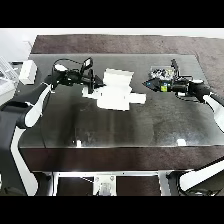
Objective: Fold the box and place the chain.
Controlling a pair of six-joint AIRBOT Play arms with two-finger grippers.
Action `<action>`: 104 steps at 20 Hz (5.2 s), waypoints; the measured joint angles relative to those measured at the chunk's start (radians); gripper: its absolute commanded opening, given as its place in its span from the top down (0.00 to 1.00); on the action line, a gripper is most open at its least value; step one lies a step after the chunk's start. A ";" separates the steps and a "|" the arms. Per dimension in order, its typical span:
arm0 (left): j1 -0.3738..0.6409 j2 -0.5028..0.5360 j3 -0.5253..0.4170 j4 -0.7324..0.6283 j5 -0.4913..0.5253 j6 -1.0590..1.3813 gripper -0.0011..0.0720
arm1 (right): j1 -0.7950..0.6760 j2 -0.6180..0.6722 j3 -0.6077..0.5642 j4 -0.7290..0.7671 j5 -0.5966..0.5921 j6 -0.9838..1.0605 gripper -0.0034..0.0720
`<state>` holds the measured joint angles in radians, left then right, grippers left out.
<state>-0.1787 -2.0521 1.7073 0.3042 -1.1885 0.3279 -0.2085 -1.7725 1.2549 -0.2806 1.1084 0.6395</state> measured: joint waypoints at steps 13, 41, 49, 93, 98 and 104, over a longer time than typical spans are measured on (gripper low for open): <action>0.000 0.027 -0.183 -0.119 0.087 0.213 0.97 | 0.002 0.000 -0.005 -0.001 0.009 -0.023 0.50; 0.054 -0.010 -0.190 -0.063 0.018 0.241 0.96 | 0.016 0.002 -0.005 0.038 -0.036 -0.035 0.46; 0.054 -0.010 -0.190 -0.054 0.019 0.240 0.96 | 0.072 0.163 -0.088 0.082 -0.055 -0.254 0.46; 0.055 -0.010 -0.189 -0.051 0.026 0.240 0.96 | 0.421 0.277 -0.311 -0.205 -0.505 -1.043 0.18; 0.055 -0.010 -0.189 -0.051 0.027 0.240 0.96 | 0.389 0.274 -0.282 -0.141 -0.460 -1.115 0.10; 0.055 -0.010 -0.189 -0.051 0.027 0.240 0.96 | 0.338 0.190 -0.193 -0.116 -0.356 -1.147 0.10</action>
<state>-0.1238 -2.0624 1.5181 0.2531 -1.1610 0.5674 0.1299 -1.5822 1.0622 -0.3962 0.7525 -0.5072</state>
